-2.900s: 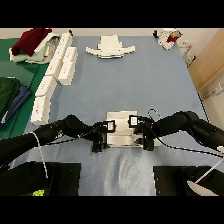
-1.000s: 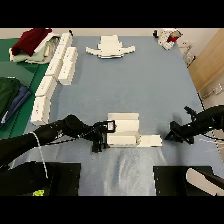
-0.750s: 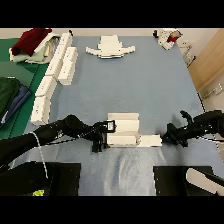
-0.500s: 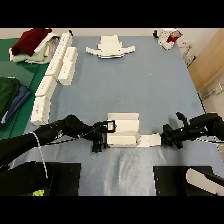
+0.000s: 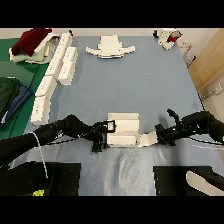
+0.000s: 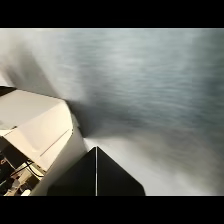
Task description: Fold the box.
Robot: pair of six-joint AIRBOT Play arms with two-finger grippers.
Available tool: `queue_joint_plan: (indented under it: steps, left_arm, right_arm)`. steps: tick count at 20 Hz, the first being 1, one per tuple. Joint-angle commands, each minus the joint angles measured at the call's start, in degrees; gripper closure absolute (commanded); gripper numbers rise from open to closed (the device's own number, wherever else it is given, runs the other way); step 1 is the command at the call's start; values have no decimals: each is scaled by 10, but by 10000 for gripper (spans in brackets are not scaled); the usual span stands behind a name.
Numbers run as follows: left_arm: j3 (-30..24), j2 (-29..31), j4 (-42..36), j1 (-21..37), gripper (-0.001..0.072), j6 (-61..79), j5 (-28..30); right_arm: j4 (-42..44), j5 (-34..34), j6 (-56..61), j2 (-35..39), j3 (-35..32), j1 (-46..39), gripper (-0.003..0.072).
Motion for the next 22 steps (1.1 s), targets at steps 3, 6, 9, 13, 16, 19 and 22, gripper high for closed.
queue_joint_plan:
  steps: [3,6,9,13,16,19,22]
  left_arm:
    - [0,0,0,0,271,0,0]
    - [0,0,0,0,272,0,0]
    - [0,0,0,0,271,0,0]
    - [0,0,0,0,272,0,0]
    - [0,0,0,0,272,0,0]
    - [0,0,0,0,272,0,0]
    - [0,0,0,0,272,0,0]
  right_arm:
    - [24,-21,6,62,9,33,660]
    - [26,-10,6,82,13,58,479]
    - [29,-7,5,82,15,82,299]
    - [27,24,6,82,29,127,298]
    - [-2,84,50,82,38,182,298]
    - [-76,129,150,80,61,256,299]
    - [-198,134,298,80,95,339,301]
